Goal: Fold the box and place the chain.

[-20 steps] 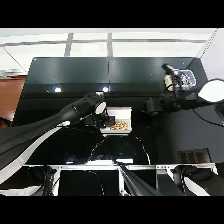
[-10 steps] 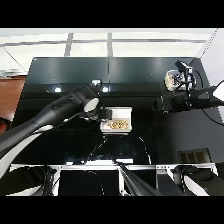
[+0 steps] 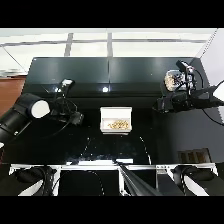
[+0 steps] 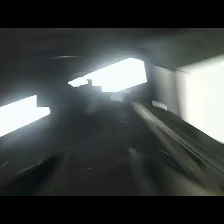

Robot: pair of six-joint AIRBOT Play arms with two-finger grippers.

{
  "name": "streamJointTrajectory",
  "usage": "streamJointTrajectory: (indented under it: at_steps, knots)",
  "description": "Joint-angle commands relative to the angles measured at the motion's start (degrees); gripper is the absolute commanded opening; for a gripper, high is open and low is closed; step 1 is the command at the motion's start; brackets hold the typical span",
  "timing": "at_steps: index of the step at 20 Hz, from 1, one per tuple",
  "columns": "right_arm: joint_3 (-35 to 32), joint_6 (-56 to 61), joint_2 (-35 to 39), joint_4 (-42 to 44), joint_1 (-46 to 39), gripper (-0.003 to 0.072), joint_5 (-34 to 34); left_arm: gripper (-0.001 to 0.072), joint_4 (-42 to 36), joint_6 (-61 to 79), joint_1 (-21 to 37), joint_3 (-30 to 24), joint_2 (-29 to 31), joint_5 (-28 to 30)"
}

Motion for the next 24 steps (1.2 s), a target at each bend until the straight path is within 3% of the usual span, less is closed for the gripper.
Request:
streamJointTrajectory:
  at_steps: [1, 6, 7, 8, 9, 13, 24]
  knots:
    - [0.0, 0.3, 0.0, 0.1, 0.0, 0.0311, 0.6, 0.0712, -33.7, 65.3, 10.8, -6.6, -2.3, 1.1]
    - [0.0, 0.2, 0.0, 0.0, 0.5, 0.0313, -2.2, 0.0713, -35.5, 92.5, 8.1, -6.6, -9.3, 2.1]
    - [0.0, 0.3, 0.0, 0.0, 0.9, 0.0387, -3.5, 0.0712, -35.6, 93.6, 7.3, -6.6, -10.6, 3.1]
    - [0.0, 0.3, 0.0, 0.1, 1.6, 0.0604, -4.9, 0.0713, -35.7, 94.3, 6.5, -6.5, -11.8, 3.4]
    - [0.0, 0.2, 0.0, 0.0, 2.3, 0.0661, -6.2, 0.0713, -35.9, 96.3, 5.7, -6.5, -13.1, 3.3]
    - [0.0, 0.3, -0.5, 0.2, 4.4, 0.0661, -10.5, 0.0712, -42.9, 101.2, 1.9, -6.5, -15.8, 5.3]
    - [0.0, 0.2, -0.7, 0.3, 4.7, 0.0661, -10.0, 0.0712, -42.9, 100.5, -0.8, -4.7, -18.8, 12.5]
